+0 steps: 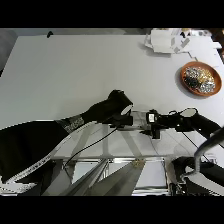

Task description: Fold the box and place the chain.

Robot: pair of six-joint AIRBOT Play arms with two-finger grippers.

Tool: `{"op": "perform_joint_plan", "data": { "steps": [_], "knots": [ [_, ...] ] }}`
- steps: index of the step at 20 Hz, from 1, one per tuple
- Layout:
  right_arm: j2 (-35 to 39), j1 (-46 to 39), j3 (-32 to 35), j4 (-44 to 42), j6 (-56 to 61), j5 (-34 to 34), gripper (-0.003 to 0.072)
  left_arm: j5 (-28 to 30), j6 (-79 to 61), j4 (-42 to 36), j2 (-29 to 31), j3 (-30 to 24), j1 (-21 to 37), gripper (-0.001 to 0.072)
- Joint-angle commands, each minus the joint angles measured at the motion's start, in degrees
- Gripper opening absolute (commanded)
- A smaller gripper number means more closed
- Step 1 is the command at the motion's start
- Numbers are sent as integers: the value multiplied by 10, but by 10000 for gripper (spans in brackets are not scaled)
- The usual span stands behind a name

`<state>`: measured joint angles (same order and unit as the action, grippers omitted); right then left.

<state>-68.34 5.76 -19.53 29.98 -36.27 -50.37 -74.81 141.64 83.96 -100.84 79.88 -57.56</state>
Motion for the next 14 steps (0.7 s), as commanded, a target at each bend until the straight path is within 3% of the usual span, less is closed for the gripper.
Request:
{"op": "perform_joint_plan", "data": {
  "steps": [1, 3, 5, 9, 11, 13, 14],
  "knots": [
    [0, 0, 0, 0, 0, 0, 397, 9, 0, -8, -9, 1, -4, 129],
    [0, 0, 0, 0, 0, 0, 397, 9, 0, -8, -9, 1, -5, 128],
    [0, 0, 0, 0, 0, 0, 397, 4, 0, -8, -9, 1, -5, 2],
    [0, 0, 0, 0, 0, 0, 397, -15, 0, -8, -8, 1, -5, 5],
    [0, 0, 0, 0, 0, 0, 397, -15, -1, -8, -7, 1, -5, 94],
    [0, 0, 0, 0, 0, 0, 397, -15, -3, -8, -1, 1, -5, 271],
    [0, 0, 0, 0, 0, 0, 397, -16, -3, -8, 5, 1, -3, 290]
  ]
}}
